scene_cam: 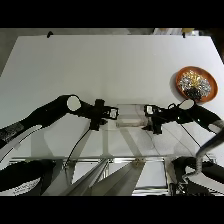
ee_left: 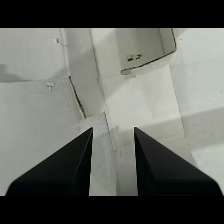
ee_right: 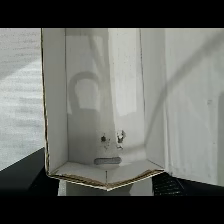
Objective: Fold the box and place the chain.
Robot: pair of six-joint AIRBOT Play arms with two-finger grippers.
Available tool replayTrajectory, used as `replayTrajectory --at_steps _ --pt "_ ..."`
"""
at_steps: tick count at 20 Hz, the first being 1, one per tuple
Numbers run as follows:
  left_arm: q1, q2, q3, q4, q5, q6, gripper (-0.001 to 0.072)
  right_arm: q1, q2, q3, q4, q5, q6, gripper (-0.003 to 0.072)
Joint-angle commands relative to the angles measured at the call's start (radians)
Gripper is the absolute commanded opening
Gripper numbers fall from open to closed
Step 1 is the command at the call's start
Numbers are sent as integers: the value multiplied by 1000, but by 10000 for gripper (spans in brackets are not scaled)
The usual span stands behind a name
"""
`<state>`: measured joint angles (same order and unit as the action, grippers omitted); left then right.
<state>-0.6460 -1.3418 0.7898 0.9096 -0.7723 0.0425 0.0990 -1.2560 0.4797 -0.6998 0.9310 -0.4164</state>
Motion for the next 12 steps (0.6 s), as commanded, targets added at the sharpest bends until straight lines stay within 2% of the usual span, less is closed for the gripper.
replayTrajectory --at_steps 1,4,12 --pt "-12 -22 -1 -1 31 69 294 0 1 1 0 0 0 299" --pt "-29 -47 -1 -5 64 67 290 0 1 1 0 0 0 299" --pt "-35 -60 -1 -37 68 13 290 0 1 1 0 0 0 299"
